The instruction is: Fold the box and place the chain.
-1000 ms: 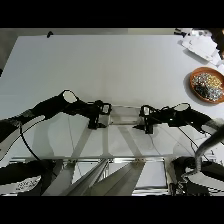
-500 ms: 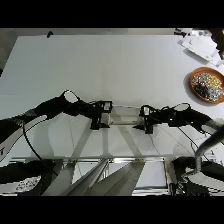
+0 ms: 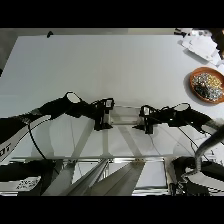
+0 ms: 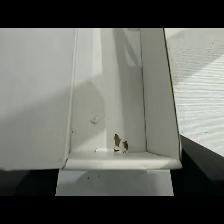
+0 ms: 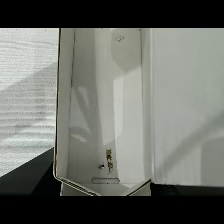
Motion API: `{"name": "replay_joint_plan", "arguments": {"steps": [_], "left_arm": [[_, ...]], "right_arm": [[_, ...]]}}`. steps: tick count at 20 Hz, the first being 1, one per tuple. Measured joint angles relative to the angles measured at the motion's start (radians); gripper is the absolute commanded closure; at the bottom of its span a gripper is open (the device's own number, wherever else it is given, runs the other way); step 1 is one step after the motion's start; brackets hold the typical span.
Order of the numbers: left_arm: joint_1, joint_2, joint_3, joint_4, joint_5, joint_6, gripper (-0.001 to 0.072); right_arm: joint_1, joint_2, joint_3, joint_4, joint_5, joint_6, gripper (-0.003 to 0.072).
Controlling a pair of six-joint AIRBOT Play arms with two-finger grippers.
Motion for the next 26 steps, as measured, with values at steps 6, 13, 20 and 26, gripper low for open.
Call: {"name": "replay_joint_plan", "arguments": {"steps": [6, 13, 20, 26], "left_arm": [[0.003, -0.018, 0.0, 0.016, 0.0, -0.022, 0.0012], [0.005, -0.022, 0.0, 0.018, -0.002, -0.029, 0.0335], [0.0, -0.022, 0.0, 0.022, -0.026, -0.029, 0.0297], [-0.002, -0.022, 0.0, 0.024, -0.05, -0.03, 0.0296]], "right_arm": [[0.0, 0.0, 0.0, 0.0, 0.0, 0.0, 0.0269], [0.0, 0.0, 0.0, 0.0, 0.0, 0.002, 0.0269], [0.0, 0.0, 0.0, -0.001, 0.002, 0.002, 0.0269], [0.0, 0.0, 0.0, -0.003, 0.005, 0.0, 0.0269]]}}
